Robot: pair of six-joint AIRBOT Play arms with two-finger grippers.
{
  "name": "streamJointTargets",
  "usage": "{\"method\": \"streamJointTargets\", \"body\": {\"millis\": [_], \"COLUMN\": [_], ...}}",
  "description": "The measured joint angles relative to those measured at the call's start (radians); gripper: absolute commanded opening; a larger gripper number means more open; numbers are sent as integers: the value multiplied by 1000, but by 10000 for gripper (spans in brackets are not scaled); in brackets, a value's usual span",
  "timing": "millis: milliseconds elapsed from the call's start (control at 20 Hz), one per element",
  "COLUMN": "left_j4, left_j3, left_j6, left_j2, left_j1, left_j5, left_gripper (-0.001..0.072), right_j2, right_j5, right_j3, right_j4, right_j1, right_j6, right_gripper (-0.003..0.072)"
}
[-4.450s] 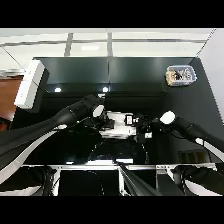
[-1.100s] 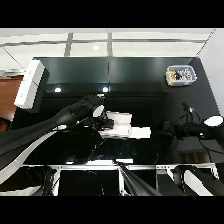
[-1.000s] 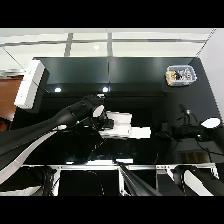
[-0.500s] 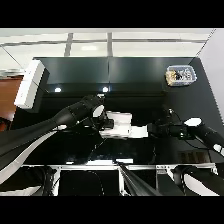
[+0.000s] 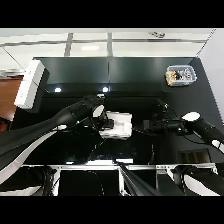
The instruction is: Fold the box and place the chain.
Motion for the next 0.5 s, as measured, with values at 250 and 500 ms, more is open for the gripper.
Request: {"method": "streamJointTargets", "body": {"millis": [250,500], "left_j4": [0,0], "left_j3": [0,0], "left_j6": [0,0], "left_j2": [0,0], "left_j1": [0,0], "left_j5": [0,-2], "left_gripper": [25,26], "right_j2": [0,0], "right_j5": [29,-21], "right_j3": [35,110], "right_j4": [59,-19], "right_j1": [41,141], "right_j6": [2,118], "right_gripper": [418,359]}}
